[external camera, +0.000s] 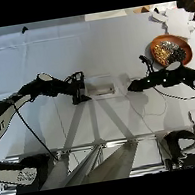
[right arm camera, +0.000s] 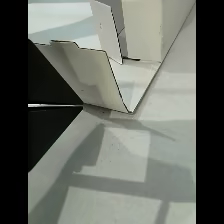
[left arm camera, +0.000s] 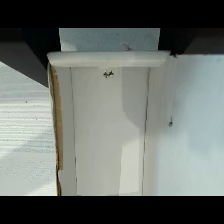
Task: Fold the box and place the chain.
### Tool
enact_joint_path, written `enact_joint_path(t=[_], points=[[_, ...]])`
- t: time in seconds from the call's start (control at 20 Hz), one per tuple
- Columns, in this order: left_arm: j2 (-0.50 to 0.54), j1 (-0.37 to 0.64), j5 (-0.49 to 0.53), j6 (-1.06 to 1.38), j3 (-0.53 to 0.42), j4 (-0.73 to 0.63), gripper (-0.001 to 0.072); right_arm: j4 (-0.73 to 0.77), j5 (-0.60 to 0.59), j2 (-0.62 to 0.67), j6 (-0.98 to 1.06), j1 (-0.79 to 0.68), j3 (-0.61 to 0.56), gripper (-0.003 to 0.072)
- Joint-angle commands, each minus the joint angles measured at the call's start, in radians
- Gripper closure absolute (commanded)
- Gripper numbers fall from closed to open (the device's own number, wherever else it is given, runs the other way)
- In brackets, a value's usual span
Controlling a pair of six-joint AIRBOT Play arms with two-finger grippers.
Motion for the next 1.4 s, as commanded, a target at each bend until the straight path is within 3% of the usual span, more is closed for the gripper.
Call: enact_joint_path(t=[0.0,0.4,0.7,0.95,1.15,1.35], points=[[0.0,0.0,0.001,0.0,0.0,0.0,0.0384,0.009,-0.029,-0.041,0.004,0.044,0.0,0.0681],[0.0,0.0,0.0,0.0,0.0,0.0,0.0384,0.193,0.048,-0.05,-0.085,0.047,0.0,0.0681],[0.0,0.0,0.0,0.0,0.0,0.0,0.0384,0.145,0.046,0.005,-0.087,-0.008,0.0,0.0681],[0.0,0.0,0.0,0.0,0.0,0.0,0.0384,-0.083,-0.001,0.095,-0.018,-0.042,-0.013,0.0683],[0.0,0.0,0.0,0.0,0.0,0.0,0.0384,-0.072,-0.088,0.091,0.001,-0.042,-0.099,0.0686],[0.0,0.0,0.0,0.0,0.0,0.0,0.0384,0.035,-0.088,0.043,-0.011,-0.041,-0.103,0.0686]])
